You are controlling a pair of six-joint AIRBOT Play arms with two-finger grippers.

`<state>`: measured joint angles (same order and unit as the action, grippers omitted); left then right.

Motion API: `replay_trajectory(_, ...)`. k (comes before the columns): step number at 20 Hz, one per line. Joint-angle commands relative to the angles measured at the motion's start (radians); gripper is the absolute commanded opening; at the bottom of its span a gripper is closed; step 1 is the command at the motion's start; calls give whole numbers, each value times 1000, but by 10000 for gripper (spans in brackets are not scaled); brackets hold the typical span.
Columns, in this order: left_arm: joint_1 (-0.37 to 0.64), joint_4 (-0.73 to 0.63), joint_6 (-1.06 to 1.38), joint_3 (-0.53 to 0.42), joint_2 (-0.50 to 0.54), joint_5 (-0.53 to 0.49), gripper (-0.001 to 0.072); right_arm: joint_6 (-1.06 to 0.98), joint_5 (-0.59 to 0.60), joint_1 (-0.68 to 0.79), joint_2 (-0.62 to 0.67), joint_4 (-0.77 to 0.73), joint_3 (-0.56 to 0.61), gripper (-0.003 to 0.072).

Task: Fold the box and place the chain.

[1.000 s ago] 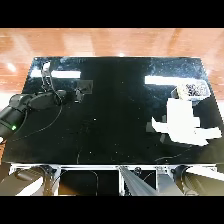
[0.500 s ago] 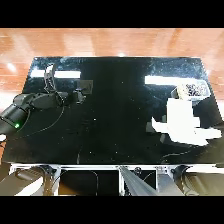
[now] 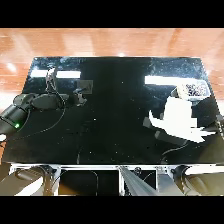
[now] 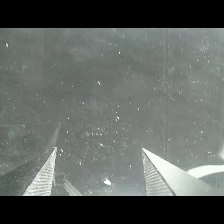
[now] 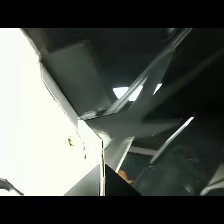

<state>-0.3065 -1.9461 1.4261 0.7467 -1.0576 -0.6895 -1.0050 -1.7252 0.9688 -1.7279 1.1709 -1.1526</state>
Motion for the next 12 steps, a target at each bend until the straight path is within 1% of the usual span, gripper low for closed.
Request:
replay_trajectory(1, -1, -8, 2, 1, 0, -12, 612, 36, -21, -44, 34, -18, 13, 19)
replay_trajectory(4, 0, -2, 2, 1, -1, -5, 611, 48, -6, -86, 111, -148, 64, 29)
replay_trajectory(6, -2, -3, 2, 1, -1, -7, 611, 51, -11, -149, 169, -193, 111, 30)
replay_trajectory(8, -7, -3, 2, 1, -1, -6, 611, 51, -10, -230, 214, -230, 167, 30)
replay_trajectory(10, -7, -4, 2, 1, -1, -6, 612, 51, -8, -330, 230, -295, 212, 37)
replay_trajectory(12, -7, -8, 2, 1, -1, -6, 611, 50, 40, -447, 230, -367, 227, 37)
